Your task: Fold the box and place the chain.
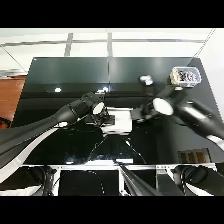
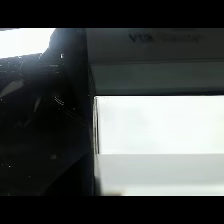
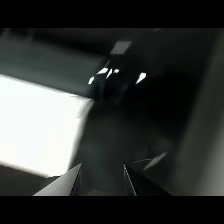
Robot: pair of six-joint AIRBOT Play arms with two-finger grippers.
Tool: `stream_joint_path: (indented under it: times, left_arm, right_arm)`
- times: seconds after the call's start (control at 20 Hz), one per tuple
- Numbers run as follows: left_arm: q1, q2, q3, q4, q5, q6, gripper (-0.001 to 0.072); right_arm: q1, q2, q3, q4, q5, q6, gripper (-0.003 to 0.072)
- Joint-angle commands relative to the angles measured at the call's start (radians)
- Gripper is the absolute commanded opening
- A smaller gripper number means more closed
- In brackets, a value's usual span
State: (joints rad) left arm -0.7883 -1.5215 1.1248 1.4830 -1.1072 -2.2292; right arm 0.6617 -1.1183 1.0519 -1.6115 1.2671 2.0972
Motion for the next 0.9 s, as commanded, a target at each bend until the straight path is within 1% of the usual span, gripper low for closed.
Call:
stream_joint_path:
  times: [0.0,0.05,0.1,0.15,0.2,0.25,0.35,0.4,0.45,0.5,0.6,0.65,0.7,0.75,0.85]
  left_arm:
    - [0.000,0.000,0.001,0.000,-0.001,-0.001,0.0026]
    - [0.000,0.000,0.001,0.000,-0.001,-0.001,0.0027]
    - [0.000,0.000,0.001,0.000,-0.001,-0.001,0.0027]
    - [0.000,0.000,0.001,0.000,-0.001,-0.001,0.0027]
    - [0.000,0.000,0.001,0.000,-0.001,-0.001,0.0027]
    - [0.000,0.000,0.001,0.000,-0.001,-0.001,0.0027]
    - [0.000,0.000,0.001,0.000,0.000,-0.001,0.0027]
    - [0.000,0.000,0.001,0.000,-0.001,-0.001,0.0027]
    - [0.000,0.000,0.001,0.000,-0.001,-0.001,0.0027]
    - [0.000,0.000,0.001,0.000,-0.001,0.000,0.0027]
    - [0.000,0.000,0.001,0.000,0.000,-0.001,0.0027]
    - [0.000,0.000,0.001,0.000,0.000,-0.001,0.0027]
    - [0.000,0.000,0.001,0.000,-0.001,-0.001,0.0026]
    - [0.000,0.000,0.001,0.000,-0.001,-0.001,0.0027]
    - [0.000,0.000,0.001,0.001,0.000,0.000,0.0027]
  right_arm:
    - [-0.057,0.161,-0.009,-0.488,0.052,0.021,0.0314]
    - [-0.095,0.161,-0.018,-0.600,0.023,0.048,0.0314]
    - [-0.158,0.155,-0.037,-0.656,-0.060,0.061,0.0317]
    - [-0.235,0.148,-0.060,-0.644,-0.172,0.064,0.0458]
    - [-0.328,0.126,-0.078,-0.602,-0.269,0.092,0.0720]
    - [-0.416,0.088,-0.080,-0.527,-0.341,0.111,0.0720]
    - [-0.596,-0.012,-0.070,-0.289,-0.526,0.110,0.0720]
    - [-0.667,-0.072,-0.037,-0.168,-0.569,0.110,0.0720]
    - [-0.732,-0.149,0.027,-0.038,-0.562,0.110,0.0720]
    - [-0.785,-0.225,0.102,0.087,-0.523,0.111,0.0720]
    - [-0.873,-0.392,0.286,0.347,-0.384,0.111,0.0719]
    - [-0.902,-0.474,0.378,0.434,-0.303,0.112,0.0588]
    - [-0.919,-0.539,0.452,0.472,-0.241,0.128,0.0556]
    - [-0.925,-0.593,0.515,0.480,-0.214,0.148,0.0556]
    - [-0.925,-0.661,0.593,0.457,-0.225,0.171,0.0556]
